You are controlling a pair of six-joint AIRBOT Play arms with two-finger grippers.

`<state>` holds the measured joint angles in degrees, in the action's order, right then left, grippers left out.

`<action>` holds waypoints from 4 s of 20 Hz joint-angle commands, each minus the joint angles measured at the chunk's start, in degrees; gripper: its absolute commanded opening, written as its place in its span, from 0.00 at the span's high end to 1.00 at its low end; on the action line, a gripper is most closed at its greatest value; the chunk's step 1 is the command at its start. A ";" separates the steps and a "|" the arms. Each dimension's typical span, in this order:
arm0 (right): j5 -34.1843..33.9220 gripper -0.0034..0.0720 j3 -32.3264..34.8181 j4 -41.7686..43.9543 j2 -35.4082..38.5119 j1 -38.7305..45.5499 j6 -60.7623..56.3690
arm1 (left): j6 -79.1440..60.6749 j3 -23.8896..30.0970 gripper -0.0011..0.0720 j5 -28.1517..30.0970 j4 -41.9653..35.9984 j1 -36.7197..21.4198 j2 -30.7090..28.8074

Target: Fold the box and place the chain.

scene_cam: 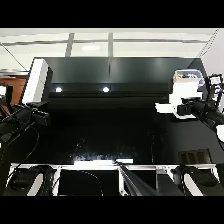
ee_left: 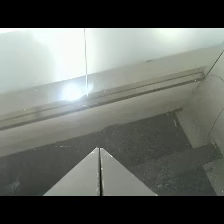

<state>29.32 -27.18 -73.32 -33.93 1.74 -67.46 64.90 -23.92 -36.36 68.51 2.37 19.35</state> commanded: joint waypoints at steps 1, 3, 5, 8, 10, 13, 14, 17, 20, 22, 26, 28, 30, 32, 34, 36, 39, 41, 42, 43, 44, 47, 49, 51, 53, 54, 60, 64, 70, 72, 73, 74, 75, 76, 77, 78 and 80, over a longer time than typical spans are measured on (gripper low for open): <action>0.00 0.95 0.02 0.00 0.04 -0.04 0.00 | -0.02 0.04 0.95 0.00 0.02 0.04 -0.04; 0.00 0.95 0.02 0.00 0.04 -0.04 0.00 | -0.02 0.04 0.95 0.00 0.02 0.04 -0.04; 0.00 0.95 0.02 0.00 0.04 -0.04 0.00 | -0.02 0.04 0.95 0.00 0.02 0.04 -0.04; 0.00 0.95 0.02 0.00 0.04 -0.04 0.00 | -0.02 0.04 0.95 0.00 0.02 0.04 -0.04; 0.00 0.95 0.02 0.00 0.04 -0.04 0.00 | -0.02 0.04 0.95 0.00 0.02 0.04 -0.04; 0.00 0.95 0.02 0.00 0.04 -0.04 0.00 | -0.02 0.04 0.95 0.00 0.02 0.04 -0.04; 0.00 0.95 0.02 0.00 0.04 -0.04 0.00 | -0.02 0.04 0.95 0.00 0.02 0.04 -0.04; 0.00 0.95 0.02 0.39 0.04 -0.04 -0.07 | 0.00 0.04 0.95 0.02 -0.42 0.04 -0.04; -0.11 0.95 0.02 6.73 0.04 -0.07 -0.04 | 0.00 0.04 0.95 0.52 -0.61 0.04 -0.04; -3.41 0.95 0.07 8.61 -0.02 -0.07 -0.02 | 0.28 0.04 0.95 4.87 -0.98 0.04 0.07; -10.95 0.67 0.07 6.34 -2.78 1.03 -0.04 | 2.89 0.70 0.95 16.20 -8.26 0.04 3.34; -11.13 0.33 0.07 6.23 -6.84 4.33 -2.03 | 2.91 0.70 0.68 18.25 -14.34 0.07 7.23; -6.45 0.00 -0.35 6.25 -10.80 6.99 -5.64 | 2.84 0.68 0.02 17.55 -18.78 0.44 11.32; -2.27 0.00 -1.05 6.14 -13.70 8.11 -9.05 | 2.23 -0.04 0.01 14.36 -18.01 2.03 14.78; 0.57 0.00 -3.98 4.24 -16.46 10.84 -13.68 | -0.68 -1.20 0.01 11.39 -17.99 4.11 17.51; 0.15 0.00 -9.35 -0.96 -20.33 16.48 -18.80 | -1.25 -2.03 0.01 11.02 -18.03 5.86 19.28; -2.21 0.00 -21.22 -6.12 -29.70 29.49 -23.04 | -1.33 -2.16 0.01 11.21 -18.03 7.89 20.68; 4.66 0.00 -32.26 -5.62 -38.23 39.26 -29.99 | -1.53 -2.14 0.01 11.21 -18.03 9.20 21.33; 13.38 0.00 -38.69 -4.74 -43.32 43.34 -30.56 | -1.53 -2.14 0.01 11.21 -18.03 9.73 21.46; 23.63 0.00 -45.46 -4.48 -48.70 46.49 -29.05 | -1.53 -2.14 0.01 11.28 -18.03 10.19 21.49; 32.02 0.00 -51.41 -2.93 -53.51 48.54 -24.20 | -1.53 -2.14 0.01 11.32 -18.03 10.45 21.49; 47.43 0.00 -63.39 10.62 -64.11 51.52 -2.64 | -1.51 -2.14 0.01 11.30 -18.05 10.49 21.49; 47.63 0.00 -65.09 15.19 -67.06 50.99 1.97 | -1.49 -2.14 0.01 11.23 -18.08 10.49 21.49; 47.15 0.00 -65.09 15.32 -69.33 49.94 4.76 | -1.51 -2.14 0.01 11.21 -18.10 10.49 21.49; 49.16 0.00 -65.09 15.28 -71.60 48.30 11.63 | -1.49 -2.14 0.02 11.23 -18.10 10.49 21.49; 49.05 0.00 -65.09 15.34 -72.17 47.43 14.29 | -1.49 -2.14 0.02 11.23 -18.10 10.49 21.49; 46.88 0.00 -65.05 16.48 -73.13 44.09 21.35 | -1.49 -2.14 0.02 9.53 -18.47 10.49 21.49; 48.06 0.00 -65.02 12.83 -73.16 43.71 22.18 | -1.40 -2.14 0.02 9.29 -18.47 10.49 21.49; 49.03 0.30 -64.63 11.76 -73.16 43.23 22.47 | -1.03 -2.14 0.02 9.27 -18.69 10.49 21.49; 49.37 0.31 -64.52 11.74 -73.16 42.88 22.32 | -1.03 -2.14 0.02 9.29 -18.67 10.49 21.49; 49.86 0.33 -64.30 11.76 -73.16 42.75 22.32 | -1.03 -2.14 0.02 9.29 -18.67 10.49 21.49; 50.64 0.62 -64.02 11.74 -73.16 42.69 22.32 | -1.05 -2.14 0.02 9.31 -18.67 10.49 21.49; 51.95 0.89 -63.84 11.52 -73.16 42.66 22.34 | -1.05 -2.14 0.02 9.31 -18.67 10.49 21.49; 53.48 0.94 -63.80 11.78 -73.13 42.69 22.27 | -1.07 -2.14 0.02 9.31 -18.64 10.49 21.49; 54.60 0.95 -63.80 12.90 -72.96 42.91 21.53 | -1.07 -2.14 0.02 9.33 -18.64 10.47 21.49; 55.39 0.95 -63.78 15.10 -72.50 43.23 20.70 | -1.05 -2.14 0.02 9.31 -18.64 10.47 21.49; 56.26 0.95 -62.84 20.68 -70.90 43.43 19.80 | -1.05 -2.14 0.02 9.22 -18.67 10.49 21.49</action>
<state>83.11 -90.76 -58.57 -106.17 44.86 -46.17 63.83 -26.02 -27.09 49.84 12.84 40.82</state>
